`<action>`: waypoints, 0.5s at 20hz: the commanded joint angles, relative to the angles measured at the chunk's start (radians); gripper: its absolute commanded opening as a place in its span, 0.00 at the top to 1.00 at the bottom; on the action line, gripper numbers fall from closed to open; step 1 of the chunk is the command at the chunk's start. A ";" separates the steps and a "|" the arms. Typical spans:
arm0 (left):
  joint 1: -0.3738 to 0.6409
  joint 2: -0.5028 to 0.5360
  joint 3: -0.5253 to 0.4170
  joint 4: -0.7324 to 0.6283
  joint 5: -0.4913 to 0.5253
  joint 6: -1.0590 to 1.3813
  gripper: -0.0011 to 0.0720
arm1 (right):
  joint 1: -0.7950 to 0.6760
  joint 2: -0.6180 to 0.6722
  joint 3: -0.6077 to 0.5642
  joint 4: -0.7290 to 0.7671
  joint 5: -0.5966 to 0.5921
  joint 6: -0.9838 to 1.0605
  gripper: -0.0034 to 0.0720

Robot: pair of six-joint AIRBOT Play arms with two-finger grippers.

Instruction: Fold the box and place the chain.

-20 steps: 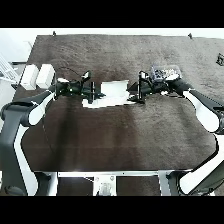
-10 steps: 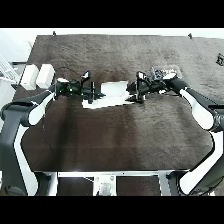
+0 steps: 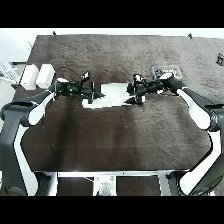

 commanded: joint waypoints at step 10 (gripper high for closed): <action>0.000 0.001 0.000 -0.002 0.004 0.000 0.95 | 0.016 -0.040 0.002 -0.011 0.014 -0.003 0.04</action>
